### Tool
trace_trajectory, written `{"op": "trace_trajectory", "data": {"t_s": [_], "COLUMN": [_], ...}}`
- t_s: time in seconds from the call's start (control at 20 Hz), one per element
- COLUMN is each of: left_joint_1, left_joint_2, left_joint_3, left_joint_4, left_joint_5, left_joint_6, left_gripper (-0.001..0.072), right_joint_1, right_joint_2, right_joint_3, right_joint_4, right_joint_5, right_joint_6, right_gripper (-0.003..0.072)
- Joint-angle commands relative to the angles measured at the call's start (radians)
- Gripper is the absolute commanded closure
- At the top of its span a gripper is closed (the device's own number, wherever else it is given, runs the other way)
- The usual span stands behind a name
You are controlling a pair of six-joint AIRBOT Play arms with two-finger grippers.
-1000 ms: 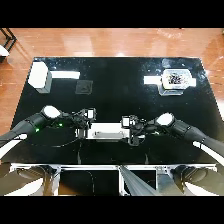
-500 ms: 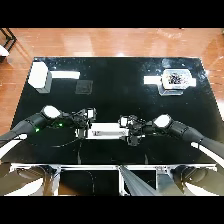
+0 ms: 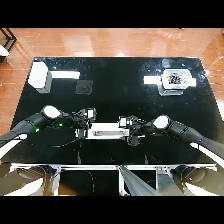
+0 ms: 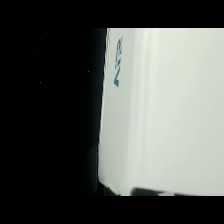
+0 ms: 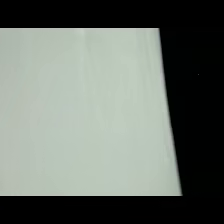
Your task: Fold the box and place the chain.
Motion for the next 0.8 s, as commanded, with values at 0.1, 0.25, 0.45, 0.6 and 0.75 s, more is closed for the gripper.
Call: {"op": "trace_trajectory", "data": {"t_s": [0.1,0.25,0.45,0.6,0.75], "left_joint_1": [0.0,0.0,0.0,0.0,0.0], "left_joint_2": [-0.001,-0.002,-0.002,-0.002,-0.002], "left_joint_3": [0.0,0.0,0.0,0.0,0.0], "left_joint_4": [0.0,0.001,0.001,0.001,0.001], "left_joint_5": [0.0,0.0,0.0,0.0,0.0], "left_joint_6": [0.001,0.001,0.001,0.001,0.001], "left_gripper": [0.0682,0.0682,0.0682,0.0682,0.0682], "right_joint_1": [0.0,0.0,0.0,0.0,0.0], "right_joint_2": [0.0,-0.001,-0.001,-0.001,0.0], "right_joint_3": [0.0,0.0,0.001,0.001,0.003], "right_joint_4": [-0.019,-0.019,-0.008,-0.006,0.019], "right_joint_5": [0.008,0.008,-0.014,-0.004,0.019], "right_joint_6": [0.016,0.016,-0.001,-0.004,-0.003], "right_gripper": [0.0074,0.0075,0.0074,0.0074,-0.0031]}}
